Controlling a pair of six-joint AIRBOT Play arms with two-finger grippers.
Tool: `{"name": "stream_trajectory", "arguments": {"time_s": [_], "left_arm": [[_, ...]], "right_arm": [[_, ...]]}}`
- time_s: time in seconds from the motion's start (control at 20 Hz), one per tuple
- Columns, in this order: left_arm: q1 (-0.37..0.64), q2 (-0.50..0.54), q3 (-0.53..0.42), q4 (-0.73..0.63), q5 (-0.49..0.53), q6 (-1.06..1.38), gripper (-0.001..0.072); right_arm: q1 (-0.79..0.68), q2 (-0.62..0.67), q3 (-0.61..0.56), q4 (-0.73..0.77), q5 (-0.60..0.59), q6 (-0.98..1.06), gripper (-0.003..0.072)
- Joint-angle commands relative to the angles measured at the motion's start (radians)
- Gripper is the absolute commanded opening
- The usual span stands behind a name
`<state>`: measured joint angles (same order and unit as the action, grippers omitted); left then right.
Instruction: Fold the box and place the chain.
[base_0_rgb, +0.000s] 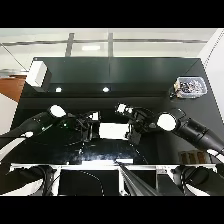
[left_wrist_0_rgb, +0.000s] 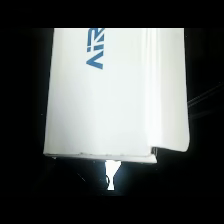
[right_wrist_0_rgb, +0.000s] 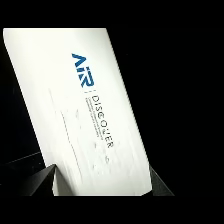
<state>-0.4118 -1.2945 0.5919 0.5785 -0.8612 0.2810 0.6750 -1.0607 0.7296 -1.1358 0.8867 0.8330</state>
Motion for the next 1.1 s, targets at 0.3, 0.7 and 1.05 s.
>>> {"name": "stream_trajectory", "arguments": {"time_s": [0.3, 0.7, 1.05], "left_arm": [[-0.001, -0.001, 0.0, 0.0, 0.0, 0.0, 0.0447], [-0.001, -0.001, 0.0, 0.0, 0.0, 0.0, 0.0447], [-0.001, -0.001, 0.0, 0.0, 0.0, 0.0, 0.0447]], "right_arm": [[0.001, -0.015, 0.004, -0.002, -0.045, 0.011, 0.0466], [0.001, -0.006, 0.045, -0.004, -0.012, 0.048, 0.0368], [0.001, -0.008, 0.039, -0.01, 0.016, 0.05, 0.0369]]}}
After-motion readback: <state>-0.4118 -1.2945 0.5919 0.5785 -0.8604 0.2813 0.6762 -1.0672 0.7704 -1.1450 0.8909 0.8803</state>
